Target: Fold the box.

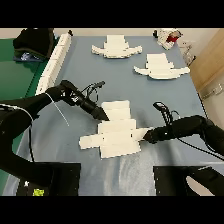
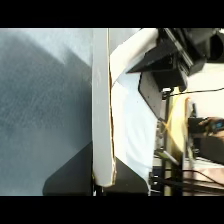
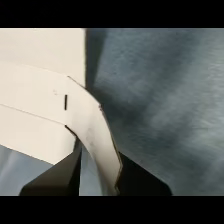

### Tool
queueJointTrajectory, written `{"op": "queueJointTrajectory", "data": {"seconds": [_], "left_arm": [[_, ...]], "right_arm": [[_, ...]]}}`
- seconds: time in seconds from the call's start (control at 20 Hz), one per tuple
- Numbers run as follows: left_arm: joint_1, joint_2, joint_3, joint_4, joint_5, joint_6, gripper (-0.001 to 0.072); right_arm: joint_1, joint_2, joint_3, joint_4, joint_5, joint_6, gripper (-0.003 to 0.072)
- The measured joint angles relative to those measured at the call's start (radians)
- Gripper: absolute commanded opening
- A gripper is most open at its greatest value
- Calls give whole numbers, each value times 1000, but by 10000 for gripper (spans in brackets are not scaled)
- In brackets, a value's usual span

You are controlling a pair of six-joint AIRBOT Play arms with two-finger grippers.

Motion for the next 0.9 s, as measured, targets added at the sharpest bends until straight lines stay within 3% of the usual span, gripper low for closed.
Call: {"op": "queueJointTrajectory", "data": {"seconds": [0.1,0.15,0.45,0.65,0.9], "left_arm": [[-8,42,-2,0,21,78,9],[-16,67,-5,-1,38,121,8],[-96,229,-82,-3,204,344,6],[-166,370,-231,-34,372,489,6],[-270,533,-435,-197,594,761,10]], "right_arm": [[0,0,45,-142,0,102,489],[0,0,71,-216,2,157,534],[0,0,215,-454,6,437,533],[0,0,264,-495,26,524,533],[0,0,280,-511,60,583,532]]}}
